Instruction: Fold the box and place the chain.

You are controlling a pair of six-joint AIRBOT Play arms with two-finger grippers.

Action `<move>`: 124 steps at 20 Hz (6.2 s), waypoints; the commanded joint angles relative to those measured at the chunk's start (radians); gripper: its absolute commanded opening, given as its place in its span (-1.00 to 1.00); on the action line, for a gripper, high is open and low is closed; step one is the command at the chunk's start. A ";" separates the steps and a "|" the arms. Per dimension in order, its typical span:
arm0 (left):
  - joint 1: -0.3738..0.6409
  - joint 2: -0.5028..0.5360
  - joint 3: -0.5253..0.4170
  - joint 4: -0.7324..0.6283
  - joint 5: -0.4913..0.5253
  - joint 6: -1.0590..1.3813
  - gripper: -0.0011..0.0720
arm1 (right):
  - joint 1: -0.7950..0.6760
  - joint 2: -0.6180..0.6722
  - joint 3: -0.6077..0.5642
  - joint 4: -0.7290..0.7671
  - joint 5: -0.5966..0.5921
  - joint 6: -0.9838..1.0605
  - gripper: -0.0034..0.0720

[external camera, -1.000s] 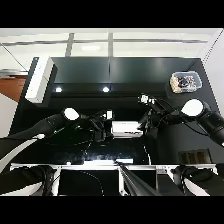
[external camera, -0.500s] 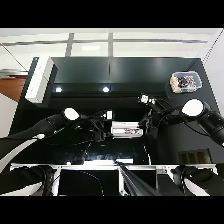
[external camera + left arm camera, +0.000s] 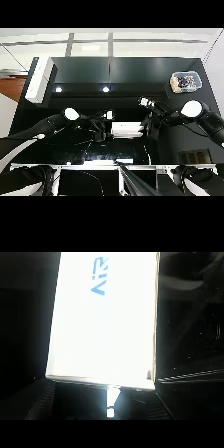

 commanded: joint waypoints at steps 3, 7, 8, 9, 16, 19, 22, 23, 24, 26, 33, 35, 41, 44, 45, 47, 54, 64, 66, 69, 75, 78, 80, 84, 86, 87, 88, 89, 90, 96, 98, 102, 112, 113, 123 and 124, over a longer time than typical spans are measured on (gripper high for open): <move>0.000 -0.001 0.001 0.000 0.000 0.003 0.30 | 0.001 0.001 -0.002 0.007 -0.016 -0.003 -0.11; 0.000 -0.001 0.001 0.000 0.000 0.003 0.30 | 0.001 0.001 -0.002 0.007 -0.015 -0.003 -0.11; 0.000 -0.001 0.001 0.000 0.000 0.003 0.30 | 0.001 0.001 -0.003 0.007 -0.015 -0.003 -0.11; 0.000 -0.001 0.001 0.000 0.000 0.003 0.29 | 0.001 0.000 -0.007 0.007 -0.016 -0.003 -0.11; 0.000 -0.001 0.001 0.000 0.000 0.003 0.29 | 0.033 0.000 -0.019 0.010 -0.035 -0.003 -0.11; 0.000 -0.001 0.001 0.000 0.000 0.003 0.30 | 0.077 -0.001 -0.021 0.009 -0.086 0.014 -0.11; 0.000 -0.001 0.001 0.000 0.000 0.003 0.30 | 0.080 -0.001 -0.021 -0.006 -0.101 0.055 -0.11; 0.000 -0.001 0.001 0.000 0.000 0.003 0.30 | 0.080 -0.001 -0.021 -0.012 -0.097 0.061 -0.11; 0.000 -0.001 0.001 0.000 0.000 0.003 0.30 | 0.080 -0.001 -0.021 -0.013 -0.090 0.062 -0.11; 0.000 -0.001 0.001 0.000 0.000 0.003 0.30 | 0.080 -0.001 -0.021 -0.013 -0.085 0.078 -0.11; 0.000 -0.001 0.001 0.000 0.000 0.003 0.30 | 0.080 0.000 0.002 -0.012 -0.047 0.128 -0.09; 0.000 -0.001 0.001 0.000 0.000 0.003 0.30 | 0.080 0.002 0.010 -0.012 -0.041 0.130 -0.09; 0.000 -0.001 0.001 0.000 0.000 0.003 0.30 | 0.079 0.008 0.073 -0.012 0.016 0.214 -0.09; 0.000 -0.001 0.001 0.000 0.000 0.003 0.30 | 0.017 0.031 0.105 -0.011 0.078 0.431 -0.80; 0.000 -0.001 0.001 0.000 0.000 0.003 0.30 | -0.018 0.032 0.101 -0.005 0.092 0.532 -0.79; 0.000 -0.001 0.001 0.000 0.000 0.003 0.30 | -0.071 0.031 0.046 0.100 0.087 0.674 -0.79; 0.000 -0.001 0.001 0.000 0.000 0.003 0.30 | -0.025 0.009 -0.148 0.526 -0.092 0.705 -0.79; 0.000 -0.001 0.001 0.000 0.001 0.003 0.30 | 0.000 -0.066 -0.152 0.380 -0.146 0.756 -0.79; 0.000 -0.001 0.001 0.000 0.001 0.003 0.30 | 0.000 -0.080 -0.152 0.370 -0.154 0.757 -0.79; 0.000 -0.001 0.001 0.000 0.001 0.003 0.30 | 0.000 -0.093 -0.152 0.365 -0.161 0.756 -0.79; 0.000 -0.001 0.001 0.000 0.001 0.003 0.30 | 0.000 -0.094 -0.152 0.343 -0.182 0.757 -0.79; 0.000 -0.001 0.001 0.000 0.001 0.003 0.30 | 0.000 -0.094 -0.152 0.342 -0.183 0.757 -0.79; 0.000 -0.001 0.001 0.000 0.001 0.003 0.30 | 0.000 -0.094 -0.152 0.342 -0.181 0.757 -0.79; 0.000 -0.001 0.001 0.001 0.001 0.003 0.30 | -0.003 -0.091 -0.139 0.350 -0.126 0.743 -0.79; 0.004 0.001 0.001 0.012 0.009 0.003 0.30 | -0.030 -0.069 -0.101 0.349 -0.048 0.731 -0.79; 0.004 0.004 0.001 0.019 0.016 0.003 0.30 | -0.053 -0.049 -0.077 0.350 -0.010 0.731 -0.79; 0.004 0.009 0.002 0.027 0.021 0.003 0.30 | -0.083 -0.019 -0.048 0.349 0.029 0.731 -0.79; 0.004 0.018 0.003 0.027 0.023 0.002 0.34 | -0.121 0.016 -0.018 0.349 0.064 0.731 -0.79; 0.004 0.028 0.003 0.026 0.023 0.002 0.66 | -0.163 0.051 0.008 0.347 0.092 0.732 -0.79; 0.005 0.113 0.003 0.066 0.001 -0.094 0.99 | -0.459 0.202 0.082 0.343 0.218 0.734 -0.79; 0.009 0.171 0.003 0.151 -0.047 -0.181 0.99 | -0.518 0.215 0.082 0.340 0.232 0.734 -0.79; 0.026 0.277 0.014 0.319 -0.190 -0.559 0.99 | -0.529 0.220 0.081 0.313 0.201 0.716 -0.79; -0.079 0.019 0.313 0.348 -0.209 -0.407 0.97 | -0.529 0.219 0.081 0.230 0.134 0.716 -0.79; -0.106 -0.018 0.334 0.348 -0.184 -0.366 0.97 | -0.529 0.220 0.081 0.230 0.136 0.716 -0.79; -0.160 -0.157 0.420 0.343 -0.164 -0.379 0.97 | -0.529 0.219 0.081 0.182 0.135 0.712 -0.80; -0.160 -0.160 0.420 0.344 -0.161 -0.406 0.97 | -0.529 0.219 0.081 0.182 0.135 0.703 -0.80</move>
